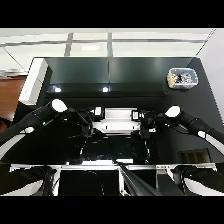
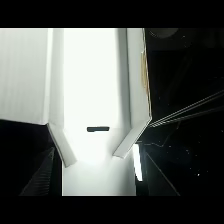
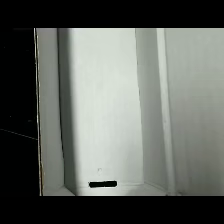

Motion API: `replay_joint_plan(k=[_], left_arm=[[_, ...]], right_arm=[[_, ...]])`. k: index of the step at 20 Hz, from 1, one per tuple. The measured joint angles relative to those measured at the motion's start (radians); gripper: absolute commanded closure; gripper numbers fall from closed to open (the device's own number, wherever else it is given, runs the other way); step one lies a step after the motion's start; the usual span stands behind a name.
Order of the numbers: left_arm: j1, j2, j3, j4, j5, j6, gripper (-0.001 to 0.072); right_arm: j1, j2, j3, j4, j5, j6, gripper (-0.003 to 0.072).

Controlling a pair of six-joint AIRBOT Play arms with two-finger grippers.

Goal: Fold the box and place the chain.

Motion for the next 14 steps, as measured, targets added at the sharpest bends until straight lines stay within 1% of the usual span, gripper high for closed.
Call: replay_joint_plan(k=[1, 2, 3, 5, 6, 14], left_arm=[[-0.004, -0.003, 0.0, -0.009, 0.0, 0.011, 0.0115], [-0.006, -0.007, 0.0, -0.013, 0.0, 0.018, 0.027], [-0.007, -0.008, 0.0, -0.014, 0.0, 0.026, 0.0318], [-0.01, -0.011, 0.0, -0.019, 0.001, 0.035, 0.033], [-0.01, -0.012, 0.0, -0.021, 0.002, 0.036, 0.0375], [-0.011, -0.014, 0.0, -0.04, 0.016, 0.043, 0.0371]], right_arm=[[0.0, 0.0, 0.0, 0.0, 0.0, 0.0, 0.0551], [0.0, 0.0, 0.0, 0.0, 0.0, 0.0, 0.0551], [0.0, 0.0, 0.0, 0.0, 0.0, 0.0, 0.0552], [0.0, 0.0, 0.0, 0.0, 0.0, 0.0, 0.0551], [0.0, 0.0, 0.0, 0.0, 0.0, 0.0, 0.0552], [0.0, 0.0, 0.0, 0.0, 0.0, 0.0, 0.0551]])
